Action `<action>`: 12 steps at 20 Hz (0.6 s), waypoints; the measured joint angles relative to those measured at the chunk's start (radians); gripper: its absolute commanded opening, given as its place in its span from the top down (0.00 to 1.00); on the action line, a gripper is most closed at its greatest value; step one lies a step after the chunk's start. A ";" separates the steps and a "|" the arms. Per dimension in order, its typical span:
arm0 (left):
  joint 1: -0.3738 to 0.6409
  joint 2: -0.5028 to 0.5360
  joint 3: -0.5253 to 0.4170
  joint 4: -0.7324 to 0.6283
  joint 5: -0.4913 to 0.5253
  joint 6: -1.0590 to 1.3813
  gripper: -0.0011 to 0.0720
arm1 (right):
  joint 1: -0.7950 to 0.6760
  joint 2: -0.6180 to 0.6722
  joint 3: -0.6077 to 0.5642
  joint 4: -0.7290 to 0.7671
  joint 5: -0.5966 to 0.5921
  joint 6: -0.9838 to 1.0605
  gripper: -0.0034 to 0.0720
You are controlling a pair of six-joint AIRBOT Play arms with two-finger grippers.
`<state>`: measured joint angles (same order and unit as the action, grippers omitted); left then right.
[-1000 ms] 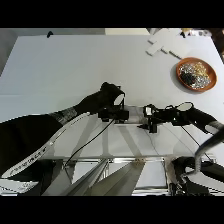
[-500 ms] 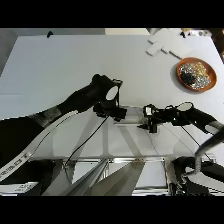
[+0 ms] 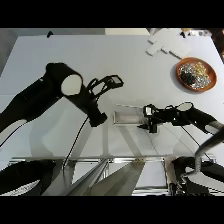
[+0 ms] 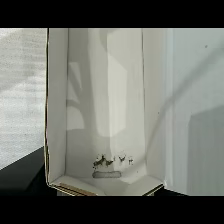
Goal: Fold the box and place the chain.
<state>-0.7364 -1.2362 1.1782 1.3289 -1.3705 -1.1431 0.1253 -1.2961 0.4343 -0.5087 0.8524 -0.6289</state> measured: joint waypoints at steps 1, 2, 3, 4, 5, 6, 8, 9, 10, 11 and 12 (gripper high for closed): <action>0.014 0.034 -0.057 -0.024 0.058 0.113 0.02 | 0.000 0.000 0.000 0.000 0.000 0.000 0.42; 0.031 0.060 -0.116 -0.056 0.124 0.230 0.02 | 0.000 0.000 0.000 0.000 0.000 0.000 0.42; 0.051 0.081 -0.177 -0.098 0.198 0.357 0.02 | 0.000 0.000 0.000 0.000 0.000 0.000 0.42; 0.071 0.092 -0.229 -0.146 0.267 0.471 0.02 | 0.000 0.000 0.000 0.000 0.000 0.000 0.42; 0.090 0.093 -0.277 -0.204 0.325 0.594 0.02 | 0.000 0.000 0.000 0.000 0.000 0.000 0.42; 0.109 0.085 -0.311 -0.257 0.371 0.702 0.02 | 0.000 0.000 0.000 0.000 0.000 0.000 0.42; 0.145 0.040 -0.357 -0.344 0.433 0.890 0.02 | 0.000 0.000 0.000 0.000 0.000 0.000 0.42; 0.158 0.013 -0.370 -0.385 0.458 0.958 0.02 | 0.000 0.000 0.000 0.000 0.000 0.000 0.42; 0.170 -0.019 -0.380 -0.423 0.475 1.023 0.02 | 0.000 0.000 0.000 0.000 0.000 0.000 0.42; 0.179 -0.050 -0.387 -0.457 0.494 1.077 0.02 | 0.000 0.000 0.000 0.000 0.000 0.000 0.42; 0.185 -0.078 -0.392 -0.490 0.515 1.125 0.02 | 0.000 0.000 0.000 0.000 0.000 0.000 0.42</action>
<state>-0.5518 -1.3144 0.7864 0.8387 -0.8551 -0.0181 0.1253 -1.2961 0.4343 -0.5087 0.8524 -0.6289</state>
